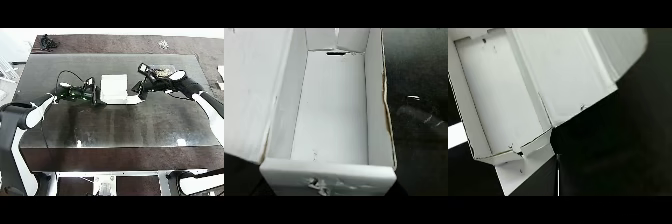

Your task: Fold the box and place the chain.

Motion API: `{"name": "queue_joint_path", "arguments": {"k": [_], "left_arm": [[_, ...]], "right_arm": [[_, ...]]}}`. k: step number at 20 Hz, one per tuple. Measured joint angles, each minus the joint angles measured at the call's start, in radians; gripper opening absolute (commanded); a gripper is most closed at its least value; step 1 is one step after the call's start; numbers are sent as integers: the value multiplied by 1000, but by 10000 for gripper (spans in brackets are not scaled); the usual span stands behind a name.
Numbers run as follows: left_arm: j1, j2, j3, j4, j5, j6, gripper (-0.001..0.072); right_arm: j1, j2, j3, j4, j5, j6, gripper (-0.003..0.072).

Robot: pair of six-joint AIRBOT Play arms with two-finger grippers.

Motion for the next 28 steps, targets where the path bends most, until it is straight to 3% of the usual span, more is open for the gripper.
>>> {"name": "queue_joint_path", "arguments": {"k": [4,10,18,28], "left_arm": [[0,0,0,0,0,0,626],[0,0,0,0,0,0,626],[0,0,0,0,0,0,627],[0,0,0,0,-1,0,627]], "right_arm": [[-82,61,18,-58,-14,367,5],[-257,75,23,-104,123,738,5],[-267,-60,24,-107,220,881,5],[-56,-184,37,-19,253,898,5]]}}
